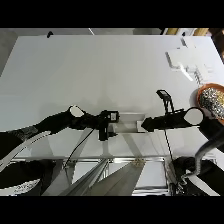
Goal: Fold the box and place the chain.
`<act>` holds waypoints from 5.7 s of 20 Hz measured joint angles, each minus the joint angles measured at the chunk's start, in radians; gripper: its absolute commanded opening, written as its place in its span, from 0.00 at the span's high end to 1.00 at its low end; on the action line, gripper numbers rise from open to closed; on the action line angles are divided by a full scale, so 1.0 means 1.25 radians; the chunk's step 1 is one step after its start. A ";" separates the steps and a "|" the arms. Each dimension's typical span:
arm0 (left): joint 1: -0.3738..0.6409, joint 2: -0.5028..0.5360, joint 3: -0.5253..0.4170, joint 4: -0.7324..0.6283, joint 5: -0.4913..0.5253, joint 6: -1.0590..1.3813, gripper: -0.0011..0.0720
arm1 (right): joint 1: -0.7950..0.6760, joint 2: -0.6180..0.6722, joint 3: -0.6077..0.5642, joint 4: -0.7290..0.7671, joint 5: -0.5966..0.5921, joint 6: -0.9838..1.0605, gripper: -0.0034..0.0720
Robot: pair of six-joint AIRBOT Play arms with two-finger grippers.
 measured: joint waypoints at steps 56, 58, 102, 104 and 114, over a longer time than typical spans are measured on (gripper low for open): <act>0.000 0.000 0.000 -0.001 0.000 -0.003 0.51 | 0.294 -0.305 0.205 -0.385 0.077 0.563 0.94; 0.000 0.000 0.000 -0.001 0.000 -0.002 0.51 | 0.294 -0.306 0.206 -0.386 0.079 0.561 0.94; 0.000 0.000 0.000 0.000 0.000 0.000 0.51 | -0.704 -0.372 0.328 -0.481 -0.104 0.009 0.59; 0.000 0.000 0.000 0.000 0.000 0.000 0.51 | -0.704 -0.380 0.328 -0.469 -0.105 0.008 0.68; 0.000 0.000 0.000 0.000 0.000 0.000 0.51 | -0.704 -0.387 0.328 -0.442 -0.092 0.003 0.94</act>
